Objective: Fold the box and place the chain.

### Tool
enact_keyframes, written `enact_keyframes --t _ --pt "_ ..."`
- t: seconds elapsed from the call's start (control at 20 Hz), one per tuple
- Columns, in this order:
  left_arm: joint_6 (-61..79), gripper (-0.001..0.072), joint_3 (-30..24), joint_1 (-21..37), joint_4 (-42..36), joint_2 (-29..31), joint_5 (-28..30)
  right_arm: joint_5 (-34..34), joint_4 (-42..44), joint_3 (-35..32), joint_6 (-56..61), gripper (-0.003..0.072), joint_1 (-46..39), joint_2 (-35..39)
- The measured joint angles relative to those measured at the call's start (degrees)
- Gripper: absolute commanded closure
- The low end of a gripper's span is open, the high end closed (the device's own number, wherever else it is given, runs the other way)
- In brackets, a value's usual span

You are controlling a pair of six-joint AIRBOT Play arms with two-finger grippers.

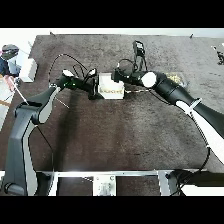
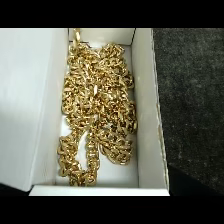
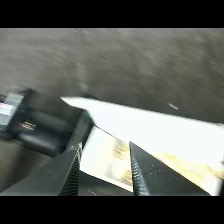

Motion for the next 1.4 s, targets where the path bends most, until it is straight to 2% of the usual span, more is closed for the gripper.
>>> enact_keyframes --t 0.25,0.5,0.7,1.0,1.05,1.1,1.15,1.4 --pt "0.0 0.0265 0.0 0.0 0.0 0.0 0.0 3.6 -2.7 -7.0 1.1 0.0349 -10.1 1.7" --pt "0.0 0.0265 0.0 0.0 0.0 0.0 0.0 2.7 -3.3 -13.0 4.5 0.0349 -21.6 1.9" --pt "0.0 0.0265 0.0 0.0 0.0 0.0 0.0 -0.3 -1.6 -14.4 5.8 0.0349 -26.4 -0.7" --pt "0.0 0.0264 0.0 0.0 0.0 0.0 0.0 -4.6 4.8 -12.2 4.2 0.0352 -27.2 -6.7" --pt "0.0 0.0264 0.0 0.0 0.0 0.0 0.0 -5.0 5.5 -11.5 3.8 0.0412 -26.9 -7.7" --pt "0.0 0.0265 0.0 0.0 0.0 0.0 0.0 -5.3 5.9 -10.8 3.6 0.0613 -26.6 -8.5" --pt "0.0 0.0265 0.0 0.0 0.0 0.0 0.0 -5.7 6.3 -10.3 3.4 0.0651 -26.3 -9.3" --pt "0.0 0.0264 0.0 0.0 0.0 0.0 0.0 -6.3 7.1 -9.0 3.0 0.068 -25.6 -10.6"
